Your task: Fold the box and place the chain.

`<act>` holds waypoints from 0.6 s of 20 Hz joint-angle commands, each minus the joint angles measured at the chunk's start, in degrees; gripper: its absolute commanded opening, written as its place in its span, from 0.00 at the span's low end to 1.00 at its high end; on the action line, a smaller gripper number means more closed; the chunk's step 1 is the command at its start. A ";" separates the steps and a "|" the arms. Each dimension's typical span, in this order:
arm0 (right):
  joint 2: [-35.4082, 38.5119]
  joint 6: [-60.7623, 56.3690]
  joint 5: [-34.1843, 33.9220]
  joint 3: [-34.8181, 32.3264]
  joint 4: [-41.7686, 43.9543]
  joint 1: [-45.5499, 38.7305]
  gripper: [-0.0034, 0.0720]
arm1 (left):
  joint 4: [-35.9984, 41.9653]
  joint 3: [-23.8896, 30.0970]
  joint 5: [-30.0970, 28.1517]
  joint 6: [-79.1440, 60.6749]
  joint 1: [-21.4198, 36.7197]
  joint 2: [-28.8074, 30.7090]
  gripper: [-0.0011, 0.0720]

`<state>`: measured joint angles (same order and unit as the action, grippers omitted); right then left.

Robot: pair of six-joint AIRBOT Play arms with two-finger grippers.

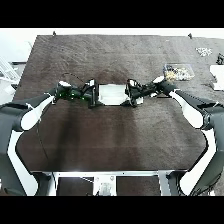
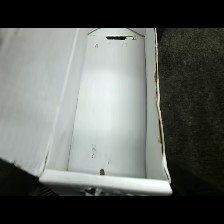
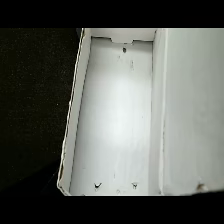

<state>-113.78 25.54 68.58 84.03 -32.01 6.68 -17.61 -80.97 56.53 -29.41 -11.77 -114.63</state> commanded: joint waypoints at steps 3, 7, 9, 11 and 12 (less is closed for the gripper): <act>0.02 -0.13 0.17 -0.02 -0.09 0.26 0.80 | 0.02 0.00 -0.11 0.00 0.07 -0.04 0.65; 2.25 -9.18 4.42 0.22 -0.20 -2.75 1.00 | -0.17 0.00 0.07 0.81 0.07 -0.04 0.65; 4.20 -12.02 5.66 0.20 -3.43 -5.31 1.00 | -0.28 0.00 0.13 0.94 0.07 -0.04 0.65; 5.73 -15.78 5.86 0.20 -5.84 -7.93 1.00 | -0.28 0.00 0.15 1.07 0.07 -0.04 0.65; 6.47 -17.16 6.88 0.22 -5.99 -9.29 1.00 | -0.28 0.00 0.20 1.14 0.07 -0.04 0.65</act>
